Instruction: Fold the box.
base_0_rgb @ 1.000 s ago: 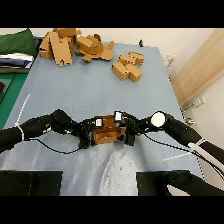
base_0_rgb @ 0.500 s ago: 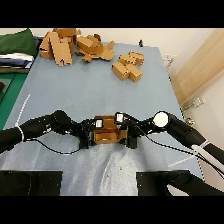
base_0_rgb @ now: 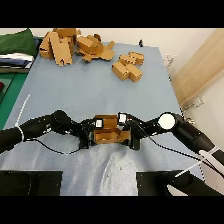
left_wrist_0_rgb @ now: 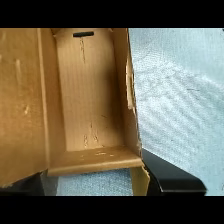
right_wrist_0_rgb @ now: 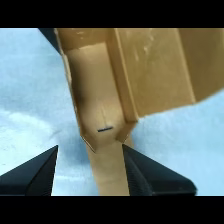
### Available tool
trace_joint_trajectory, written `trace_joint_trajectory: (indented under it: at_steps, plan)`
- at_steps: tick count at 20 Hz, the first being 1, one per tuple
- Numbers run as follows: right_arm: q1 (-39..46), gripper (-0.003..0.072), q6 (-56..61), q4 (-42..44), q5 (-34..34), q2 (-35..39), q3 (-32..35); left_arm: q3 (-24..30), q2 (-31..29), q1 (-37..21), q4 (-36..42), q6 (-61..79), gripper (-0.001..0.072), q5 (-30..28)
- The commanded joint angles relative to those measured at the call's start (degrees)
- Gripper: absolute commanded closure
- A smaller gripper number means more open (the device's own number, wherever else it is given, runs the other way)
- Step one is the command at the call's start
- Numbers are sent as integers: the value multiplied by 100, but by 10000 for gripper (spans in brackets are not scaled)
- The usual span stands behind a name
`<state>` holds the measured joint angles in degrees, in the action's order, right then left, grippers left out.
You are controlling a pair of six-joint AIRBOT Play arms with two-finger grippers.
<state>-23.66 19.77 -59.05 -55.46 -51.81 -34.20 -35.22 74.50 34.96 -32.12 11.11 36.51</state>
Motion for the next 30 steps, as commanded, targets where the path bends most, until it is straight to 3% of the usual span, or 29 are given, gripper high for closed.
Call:
trace_joint_trajectory:
  at_steps: [1,10,16,21,22,23,24,26,30]
  plan:
    - [2,74,610,-177,111,236,-9,-2,4,-4,0,0,444,-7]
    - [0,75,785,1410,92,289,-13,-72,-9,-4,-11,-39,443,7]
    - [0,75,782,1545,122,286,-13,-83,-238,-4,-575,-68,443,11]
    - [-2,81,782,1650,181,284,-13,-85,-267,-4,-581,-68,443,70]
    - [-2,222,789,1700,199,284,-13,-85,-267,-4,-581,-68,443,70]
    - [-2,525,968,1759,212,284,-13,-85,-267,-4,-581,-68,443,96]
    - [-2,683,1419,1801,341,278,-11,-83,-267,-4,-581,-68,443,131]
    - [-2,684,1906,2037,619,236,-11,-85,-267,-4,-581,-66,443,162]
    - [-2,685,1926,3294,990,-343,-13,-83,-267,-4,-581,-66,444,160]
